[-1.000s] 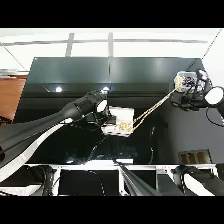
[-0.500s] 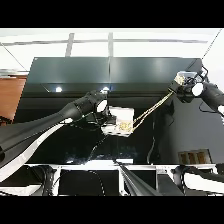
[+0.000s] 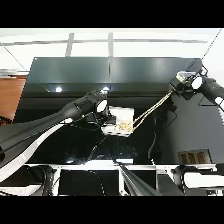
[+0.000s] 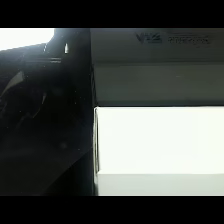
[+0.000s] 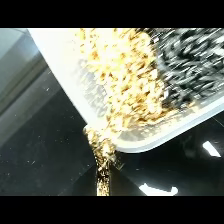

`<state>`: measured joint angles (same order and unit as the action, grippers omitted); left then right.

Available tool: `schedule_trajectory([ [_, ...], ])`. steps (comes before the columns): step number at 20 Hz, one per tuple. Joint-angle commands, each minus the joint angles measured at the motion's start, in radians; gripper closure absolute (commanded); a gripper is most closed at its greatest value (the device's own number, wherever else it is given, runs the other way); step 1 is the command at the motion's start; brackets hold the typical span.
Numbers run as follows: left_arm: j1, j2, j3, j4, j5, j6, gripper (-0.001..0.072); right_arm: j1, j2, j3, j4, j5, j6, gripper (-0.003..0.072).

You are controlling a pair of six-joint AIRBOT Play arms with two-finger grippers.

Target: Fold the box and place the chain.

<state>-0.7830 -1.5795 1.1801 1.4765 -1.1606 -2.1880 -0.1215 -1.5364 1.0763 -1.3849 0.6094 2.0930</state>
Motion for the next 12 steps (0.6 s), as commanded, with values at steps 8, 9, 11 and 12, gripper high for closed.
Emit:
schedule_trajectory([
  [8, 0.000, 0.000, 0.000, 0.000, 0.000, 0.000, 0.0680, -0.019, 0.318, 0.095, 0.116, 0.269, -0.422, 0.0673],
  [9, 0.000, 0.000, 0.000, 0.000, 0.000, 0.000, 0.0680, -0.019, 0.381, 0.095, 0.180, 0.296, -0.475, 0.0673],
  [11, 0.000, 0.000, 0.000, 0.000, 0.000, 0.000, 0.0680, -0.019, 0.512, 0.095, 0.317, 0.351, -0.570, 0.0673],
  [12, 0.000, 0.000, 0.000, 0.000, 0.000, 0.000, 0.0680, -0.019, 0.578, 0.095, 0.377, 0.380, -0.603, 0.0673],
])
